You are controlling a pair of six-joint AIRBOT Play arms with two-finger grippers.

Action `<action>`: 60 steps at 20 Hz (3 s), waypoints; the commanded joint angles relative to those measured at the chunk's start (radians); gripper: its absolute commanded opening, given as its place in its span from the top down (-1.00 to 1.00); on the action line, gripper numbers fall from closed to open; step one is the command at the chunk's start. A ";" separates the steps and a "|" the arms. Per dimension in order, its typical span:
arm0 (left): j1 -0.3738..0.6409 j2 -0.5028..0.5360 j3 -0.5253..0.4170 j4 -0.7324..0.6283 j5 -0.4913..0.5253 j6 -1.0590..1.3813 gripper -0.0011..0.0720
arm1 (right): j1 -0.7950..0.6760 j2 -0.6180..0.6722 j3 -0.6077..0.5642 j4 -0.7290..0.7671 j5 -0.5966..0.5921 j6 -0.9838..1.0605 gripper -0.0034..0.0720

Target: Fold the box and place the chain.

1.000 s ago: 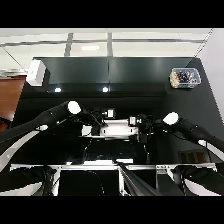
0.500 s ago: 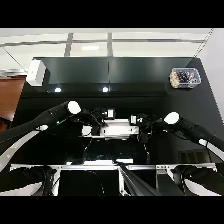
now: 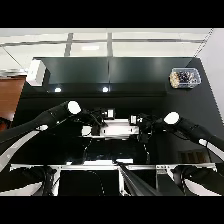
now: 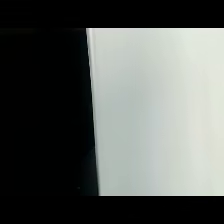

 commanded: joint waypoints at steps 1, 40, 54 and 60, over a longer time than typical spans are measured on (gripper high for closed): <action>0.000 0.001 0.001 0.000 0.000 0.000 0.90 | 0.003 0.000 -0.001 -0.012 0.001 0.002 -0.73; 0.068 0.288 -0.074 -0.368 -0.233 -0.710 0.90 | 0.002 0.000 -0.001 -0.012 0.001 0.002 0.78; 0.048 0.068 -0.080 -0.291 0.113 -0.573 0.90 | 0.002 0.000 -0.001 -0.013 0.001 0.002 0.78; 0.058 0.084 -0.035 -0.226 0.103 -0.569 0.90 | 0.002 0.000 -0.001 -0.013 0.001 0.002 0.78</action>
